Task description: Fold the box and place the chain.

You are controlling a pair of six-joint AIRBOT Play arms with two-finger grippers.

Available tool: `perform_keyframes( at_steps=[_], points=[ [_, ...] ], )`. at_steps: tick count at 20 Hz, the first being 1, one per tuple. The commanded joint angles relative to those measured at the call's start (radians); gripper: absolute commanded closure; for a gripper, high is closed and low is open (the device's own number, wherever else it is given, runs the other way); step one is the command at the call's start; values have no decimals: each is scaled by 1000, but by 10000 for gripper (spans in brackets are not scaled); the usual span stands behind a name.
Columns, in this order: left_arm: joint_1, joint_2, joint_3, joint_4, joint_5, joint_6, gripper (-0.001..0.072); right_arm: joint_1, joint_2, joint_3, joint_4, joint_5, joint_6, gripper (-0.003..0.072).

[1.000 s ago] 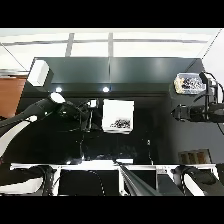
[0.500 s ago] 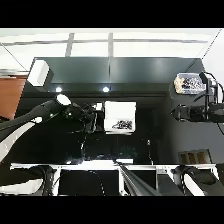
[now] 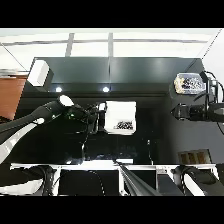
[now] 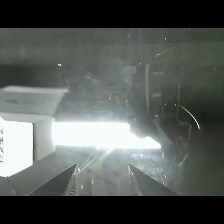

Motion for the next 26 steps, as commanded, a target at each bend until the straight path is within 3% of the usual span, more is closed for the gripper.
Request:
perform_keyframes(
  at_steps=[1, 4, 5, 6, 10, 13, 15, 18, 22, 24, 26],
  points=[
    [-6, 0, 1, 4, 8, -3, 368, 24, -39, 0, 55, -119, -5, 311],
    [-6, 0, 1, 4, 8, -3, 358, 90, -148, 8, 139, -333, -11, 303],
    [-6, 0, 1, 4, 9, -3, 358, 109, -205, 29, 158, -383, -27, 74],
    [-6, 0, 1, 4, 10, -3, 358, 124, -266, 60, 170, -411, -57, -17],
    [-6, 0, 1, 4, 13, -3, 358, 159, -531, 232, 249, -426, -167, -14],
    [-6, 0, 1, 4, 17, -3, 358, 208, -632, 265, 335, -420, -386, -12],
    [-6, 0, 1, 4, 26, -3, 358, 243, -640, 265, 340, -365, -563, -12],
    [-6, 0, 1, 4, 29, -3, 358, 260, -619, 284, 341, -145, -845, -12],
    [-6, 0, 1, 3, 29, -3, 358, 259, -526, 306, 331, 130, -865, -11],
    [-6, 0, 1, 4, 29, -3, 357, 272, -489, 266, 333, 158, -835, -11],
    [-6, 0, 1, 4, 29, -3, 358, 309, -480, 179, 339, 82, -875, -12]
  ],
)
